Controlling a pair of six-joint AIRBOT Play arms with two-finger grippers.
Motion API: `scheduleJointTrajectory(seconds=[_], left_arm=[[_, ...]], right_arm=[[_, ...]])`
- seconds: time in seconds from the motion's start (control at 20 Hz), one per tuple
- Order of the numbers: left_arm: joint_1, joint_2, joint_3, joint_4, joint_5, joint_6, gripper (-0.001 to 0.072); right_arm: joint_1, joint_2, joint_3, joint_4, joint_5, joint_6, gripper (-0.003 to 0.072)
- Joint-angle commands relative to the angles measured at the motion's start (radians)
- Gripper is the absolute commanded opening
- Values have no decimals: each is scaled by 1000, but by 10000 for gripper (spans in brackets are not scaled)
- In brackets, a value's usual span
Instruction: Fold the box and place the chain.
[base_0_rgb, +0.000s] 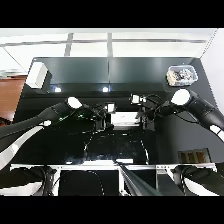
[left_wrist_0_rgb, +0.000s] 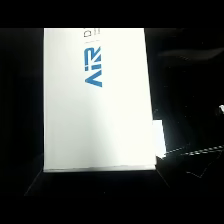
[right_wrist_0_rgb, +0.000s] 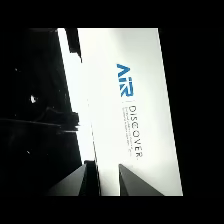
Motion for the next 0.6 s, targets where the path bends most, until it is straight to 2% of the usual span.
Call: scheduleJointTrajectory(seconds=[0.0,0.1,0.15,0.2,0.25,0.35,0.55], left_arm=[[0,-1,0,0,2,1,377],[0,-1,0,0,2,1,377],[0,-1,0,0,2,1,377],[0,-1,0,0,2,1,377],[0,-1,0,0,2,1,377],[0,-1,0,0,2,1,377],[0,-1,0,0,2,1,377]], right_arm=[[-2,58,-1,15,-4,267,248],[-2,74,-1,37,20,533,247],[-2,73,-5,34,33,650,222],[-2,73,-15,29,36,741,47],[-2,73,-27,31,26,816,17],[-2,73,-46,77,-12,882,17],[-2,56,-84,286,-139,927,16]])
